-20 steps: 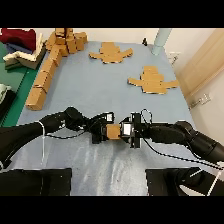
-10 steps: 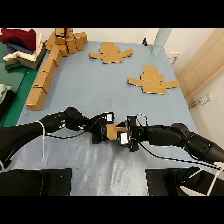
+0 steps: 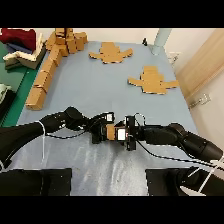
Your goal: Fold the box.
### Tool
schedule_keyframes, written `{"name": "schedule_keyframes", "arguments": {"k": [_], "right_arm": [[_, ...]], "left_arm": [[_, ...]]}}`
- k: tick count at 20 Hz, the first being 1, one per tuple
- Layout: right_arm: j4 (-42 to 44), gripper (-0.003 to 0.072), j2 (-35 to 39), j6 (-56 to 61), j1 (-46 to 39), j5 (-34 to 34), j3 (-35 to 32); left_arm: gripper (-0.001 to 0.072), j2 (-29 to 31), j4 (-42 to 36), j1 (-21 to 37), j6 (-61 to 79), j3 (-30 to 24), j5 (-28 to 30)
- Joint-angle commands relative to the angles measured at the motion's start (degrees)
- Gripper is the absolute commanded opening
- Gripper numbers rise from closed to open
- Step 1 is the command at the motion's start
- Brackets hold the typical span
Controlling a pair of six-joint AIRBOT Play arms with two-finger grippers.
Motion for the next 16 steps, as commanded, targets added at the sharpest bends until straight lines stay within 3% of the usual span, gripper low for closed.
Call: {"name": "schedule_keyframes", "arguments": {"k": [1, 4, 5, 6, 7, 8, 10, 12, 15, 16], "right_arm": [[0.70, 0.0521, 1.79, 20.83, -0.22, -2.95, 1.95], [-3.91, 0.0502, 1.70, 50.49, -2.97, -3.80, 4.61], [-6.80, 0.0409, 1.46, 59.82, -5.05, -4.87, 5.97], [-8.50, 0.0254, 1.36, 66.03, -7.69, -7.26, 7.89], [-8.76, 0.0222, 1.29, 69.20, -10.97, -10.43, 10.36], [-9.01, 0.0220, 1.25, 69.31, -14.08, -13.46, 12.81], [-13.00, 0.0083, -0.46, 69.26, -21.55, -21.05, 18.43], [-15.21, 0.0083, -4.76, 66.10, -29.09, -29.44, 23.78], [-14.88, 0.0079, -8.94, 64.61, -35.52, -26.64, 27.02], [-13.66, 0.0002, -11.89, 62.99, -37.53, -28.04, 28.94]], "left_arm": [[0.0516, 0.00, 0.02, 0.02, 0.02, 0.04, -0.02], [0.0516, -0.02, 0.02, 0.02, 0.02, 0.04, -0.02], [0.0516, -0.02, 0.02, 0.02, 0.02, 0.04, -0.02], [0.0516, -0.02, 0.02, 0.02, 0.02, 0.04, -0.02], [0.0516, -0.02, 0.02, 0.02, 0.02, 0.04, -0.04], [0.0516, -0.02, 0.02, 0.02, 0.02, 0.04, -0.02], [0.0516, -0.02, 0.02, 0.02, 0.02, 0.04, -0.02], [0.0516, -0.02, 0.02, 0.02, 0.02, 0.04, -0.02], [0.0516, -0.02, 0.02, 0.02, 0.02, 0.04, -0.07], [0.0516, -0.02, 0.02, 0.07, 0.02, 0.04, 0.02]]}}
